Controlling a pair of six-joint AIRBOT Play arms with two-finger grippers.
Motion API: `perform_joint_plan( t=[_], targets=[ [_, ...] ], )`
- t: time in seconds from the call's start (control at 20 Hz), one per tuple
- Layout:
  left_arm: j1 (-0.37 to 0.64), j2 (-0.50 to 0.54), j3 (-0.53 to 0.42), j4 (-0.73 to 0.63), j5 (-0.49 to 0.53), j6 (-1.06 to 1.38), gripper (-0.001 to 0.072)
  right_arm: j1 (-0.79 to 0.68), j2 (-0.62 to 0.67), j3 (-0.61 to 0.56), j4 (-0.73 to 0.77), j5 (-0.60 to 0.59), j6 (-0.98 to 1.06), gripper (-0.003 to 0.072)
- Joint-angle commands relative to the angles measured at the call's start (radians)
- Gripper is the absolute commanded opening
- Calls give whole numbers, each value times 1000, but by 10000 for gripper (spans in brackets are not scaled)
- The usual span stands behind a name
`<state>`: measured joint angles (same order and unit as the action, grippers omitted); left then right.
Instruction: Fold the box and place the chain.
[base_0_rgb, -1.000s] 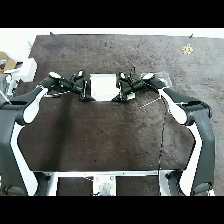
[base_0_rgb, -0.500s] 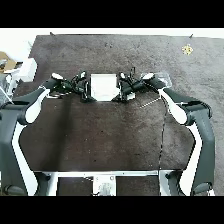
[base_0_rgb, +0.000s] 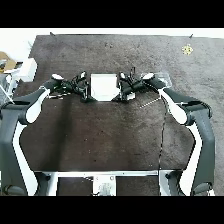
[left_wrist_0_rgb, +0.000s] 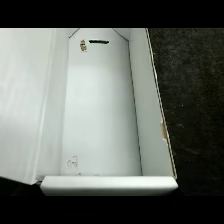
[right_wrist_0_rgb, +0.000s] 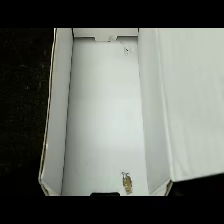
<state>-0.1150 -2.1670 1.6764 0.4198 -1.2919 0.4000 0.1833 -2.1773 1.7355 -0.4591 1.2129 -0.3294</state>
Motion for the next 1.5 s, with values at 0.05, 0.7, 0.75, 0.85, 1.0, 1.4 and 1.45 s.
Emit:
perform_joint_plan(
  t=[0.05,0.7,0.75,0.85,1.0,1.4,1.45],
  targets=[
    [0,-1,0,7,-29,1,718,0,0,0,0,0,0,304],
    [0,-10,0,18,-2,-8,575,0,0,0,0,0,0,304],
    [0,-10,0,18,-1,-8,574,0,0,0,0,0,0,304],
    [0,-10,0,18,0,-9,535,0,0,0,0,0,0,304],
    [0,-10,0,25,1,-9,452,0,0,0,0,0,0,304],
    [0,-10,0,28,1,-8,453,0,0,0,0,0,0,304],
    [0,-10,0,28,1,-8,454,0,0,0,0,0,0,304]
  ],
)
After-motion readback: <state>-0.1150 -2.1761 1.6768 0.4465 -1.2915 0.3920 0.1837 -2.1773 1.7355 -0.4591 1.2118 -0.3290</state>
